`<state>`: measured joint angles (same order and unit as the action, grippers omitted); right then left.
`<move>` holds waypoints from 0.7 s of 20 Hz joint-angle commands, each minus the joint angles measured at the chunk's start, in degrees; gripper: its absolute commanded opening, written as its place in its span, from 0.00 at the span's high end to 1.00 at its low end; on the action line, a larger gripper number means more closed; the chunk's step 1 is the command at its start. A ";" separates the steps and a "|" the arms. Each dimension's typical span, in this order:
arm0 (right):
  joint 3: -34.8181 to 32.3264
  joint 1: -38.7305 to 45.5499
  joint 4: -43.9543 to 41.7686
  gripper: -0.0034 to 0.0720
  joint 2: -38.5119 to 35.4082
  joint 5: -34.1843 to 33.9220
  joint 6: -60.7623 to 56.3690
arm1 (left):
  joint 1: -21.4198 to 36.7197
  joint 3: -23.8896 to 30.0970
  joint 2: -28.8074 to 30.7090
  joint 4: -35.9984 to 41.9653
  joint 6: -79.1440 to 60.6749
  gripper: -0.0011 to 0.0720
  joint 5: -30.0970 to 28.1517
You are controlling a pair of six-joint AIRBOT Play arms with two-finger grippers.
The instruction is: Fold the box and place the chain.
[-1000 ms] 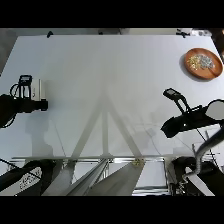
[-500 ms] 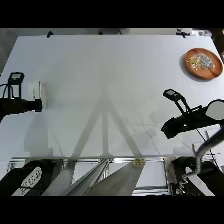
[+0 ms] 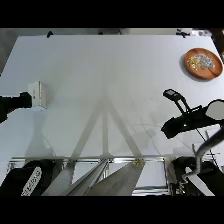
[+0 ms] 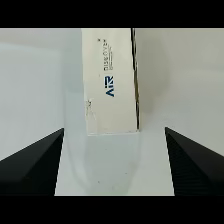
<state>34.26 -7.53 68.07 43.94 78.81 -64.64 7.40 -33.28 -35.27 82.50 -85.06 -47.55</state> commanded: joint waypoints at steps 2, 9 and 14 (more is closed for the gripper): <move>0.07 0.04 0.00 0.94 0.04 0.02 -0.02 | 0.04 -0.04 3.98 0.13 0.33 0.03 -0.04; 0.07 0.04 0.00 0.94 0.04 -0.13 -0.02 | 0.04 -0.07 4.37 0.15 0.33 0.03 -0.04; 0.07 0.04 0.00 0.94 0.04 -0.13 -0.02 | 0.04 -0.04 4.37 0.15 0.33 0.03 -0.04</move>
<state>34.26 -7.53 68.07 43.94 78.72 -64.64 7.40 -33.28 -30.96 82.67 -84.71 -47.59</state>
